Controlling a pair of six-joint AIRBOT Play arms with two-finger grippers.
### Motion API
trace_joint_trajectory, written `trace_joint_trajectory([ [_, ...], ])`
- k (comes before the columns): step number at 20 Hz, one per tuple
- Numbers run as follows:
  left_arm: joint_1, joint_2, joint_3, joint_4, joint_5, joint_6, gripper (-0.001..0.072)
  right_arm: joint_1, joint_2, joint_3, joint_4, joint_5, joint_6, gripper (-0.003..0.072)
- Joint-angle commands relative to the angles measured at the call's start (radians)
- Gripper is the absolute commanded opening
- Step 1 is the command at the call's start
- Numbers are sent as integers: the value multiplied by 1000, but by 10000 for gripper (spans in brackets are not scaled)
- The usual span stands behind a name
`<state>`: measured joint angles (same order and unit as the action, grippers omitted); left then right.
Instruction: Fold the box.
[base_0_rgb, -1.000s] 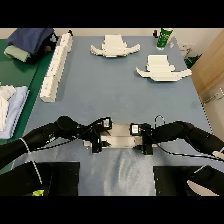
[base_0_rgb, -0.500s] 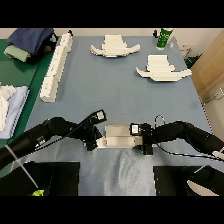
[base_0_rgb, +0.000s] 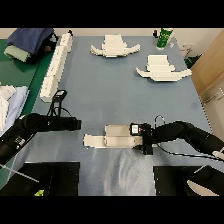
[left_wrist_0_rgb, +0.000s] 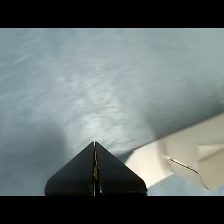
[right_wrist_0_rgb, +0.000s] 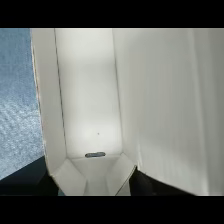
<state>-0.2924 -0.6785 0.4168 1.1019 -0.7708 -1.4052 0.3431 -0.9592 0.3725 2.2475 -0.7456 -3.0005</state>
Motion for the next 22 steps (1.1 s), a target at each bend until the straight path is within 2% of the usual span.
trace_joint_trajectory([
  [1, 113, -61, -11, 41, -86, -130, 15, 1, 1, 0, 0, 0, 0, 506],
  [3, 101, -111, -32, 2, -108, -124, 15, 1, 1, 0, 0, 0, 0, 506],
  [5, 53, -136, -63, -128, -104, -18, 15, 1, 1, 0, 0, 0, 0, 506],
  [8, -57, -137, -93, -267, -36, 54, 15, 1, 1, 0, 0, 0, 0, 506],
  [12, -194, -171, -96, -308, 64, 43, 14, 1, 1, 0, 0, 0, 0, 506],
  [15, -258, -193, -96, -355, 92, 47, 15, 1, 1, 0, 0, 0, 0, 506],
  [22, -273, -154, -66, -414, 71, 64, 16, 1, 1, 0, 0, 0, 0, 507],
])
